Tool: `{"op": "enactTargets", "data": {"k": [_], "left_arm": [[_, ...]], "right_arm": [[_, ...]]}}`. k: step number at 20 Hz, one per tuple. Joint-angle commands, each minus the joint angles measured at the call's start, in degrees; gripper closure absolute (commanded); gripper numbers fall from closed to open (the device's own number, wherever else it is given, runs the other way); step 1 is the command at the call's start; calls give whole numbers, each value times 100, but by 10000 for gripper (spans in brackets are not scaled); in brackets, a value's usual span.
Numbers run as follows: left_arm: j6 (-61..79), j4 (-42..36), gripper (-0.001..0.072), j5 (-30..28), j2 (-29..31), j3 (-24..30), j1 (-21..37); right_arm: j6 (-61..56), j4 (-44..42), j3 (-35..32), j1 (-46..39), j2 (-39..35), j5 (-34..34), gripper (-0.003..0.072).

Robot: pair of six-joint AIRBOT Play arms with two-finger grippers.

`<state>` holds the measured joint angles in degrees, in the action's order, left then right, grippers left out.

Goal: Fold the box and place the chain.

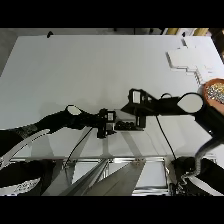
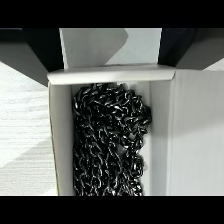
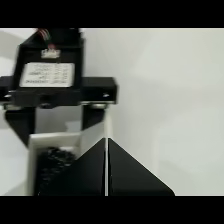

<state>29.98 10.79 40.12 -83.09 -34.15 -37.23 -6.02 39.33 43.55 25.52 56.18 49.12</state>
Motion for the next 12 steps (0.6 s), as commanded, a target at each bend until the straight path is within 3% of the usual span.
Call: {"op": "enactTargets", "data": {"k": [1, 5, 8, 9, 10, 12], "left_arm": [[2, 0, 435, -2, 0, -2, 0], [2, 0, 435, -2, 2, -2, 0], [0, 0, 435, -2, 0, -2, 0], [2, 0, 435, -2, 0, -2, 0], [2, 0, 435, -2, 0, -2, 0], [2, 0, 435, 0, 0, -2, 0]], "right_arm": [[-20, 125, 507, -684, 326, 273, 669], [-348, 1051, 481, -688, 789, 796, 669], [-365, 1735, 369, -219, 791, 695, 667], [-365, 1792, 343, -81, 791, 697, 658], [-372, 1784, 330, 28, 791, 719, 603], [-584, 1740, 330, 227, 758, 841, 595]]}}
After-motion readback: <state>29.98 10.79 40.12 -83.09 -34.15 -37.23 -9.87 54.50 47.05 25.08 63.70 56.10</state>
